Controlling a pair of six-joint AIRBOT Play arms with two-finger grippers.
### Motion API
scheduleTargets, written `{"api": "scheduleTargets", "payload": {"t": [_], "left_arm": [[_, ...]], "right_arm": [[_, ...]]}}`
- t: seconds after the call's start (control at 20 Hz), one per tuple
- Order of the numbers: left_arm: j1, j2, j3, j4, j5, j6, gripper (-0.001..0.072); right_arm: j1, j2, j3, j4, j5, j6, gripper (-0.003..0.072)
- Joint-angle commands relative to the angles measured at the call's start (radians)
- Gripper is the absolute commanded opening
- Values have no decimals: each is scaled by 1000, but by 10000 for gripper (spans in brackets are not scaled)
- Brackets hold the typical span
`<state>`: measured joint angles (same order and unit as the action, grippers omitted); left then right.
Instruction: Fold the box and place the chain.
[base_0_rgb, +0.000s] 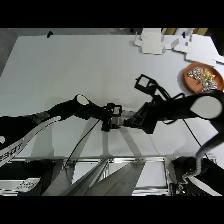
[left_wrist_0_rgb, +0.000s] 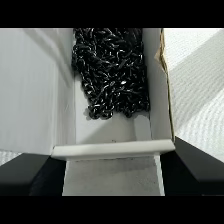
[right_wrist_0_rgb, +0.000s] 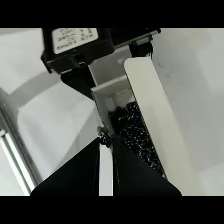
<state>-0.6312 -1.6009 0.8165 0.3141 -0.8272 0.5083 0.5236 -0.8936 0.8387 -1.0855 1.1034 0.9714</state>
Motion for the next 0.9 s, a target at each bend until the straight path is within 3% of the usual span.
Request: {"api": "scheduleTargets", "payload": {"t": [0.0,0.05,0.15,0.3,0.4,0.45,0.6,0.7,0.85], "left_arm": [[0,0,0,0,0,0,136],[0,0,0,0,0,0,136],[0,0,0,0,0,0,136],[0,0,0,0,0,0,136],[0,0,0,0,0,0,136],[0,0,0,0,0,0,136],[0,0,0,0,0,0,136],[0,0,0,0,0,0,136],[0,0,0,0,0,0,136]], "right_arm": [[18,-93,0,-4,-24,-12,24],[16,-107,0,-5,-26,-12,35],[11,-120,6,-5,-47,-17,144],[-16,-121,82,2,-22,-39,216],[-43,-121,130,2,-17,-60,377],[-55,-121,146,2,-14,-88,404],[-96,-125,159,0,-27,-152,398],[-112,-153,159,-24,-23,-169,294],[-112,-208,158,-26,3,-173,271]]}}
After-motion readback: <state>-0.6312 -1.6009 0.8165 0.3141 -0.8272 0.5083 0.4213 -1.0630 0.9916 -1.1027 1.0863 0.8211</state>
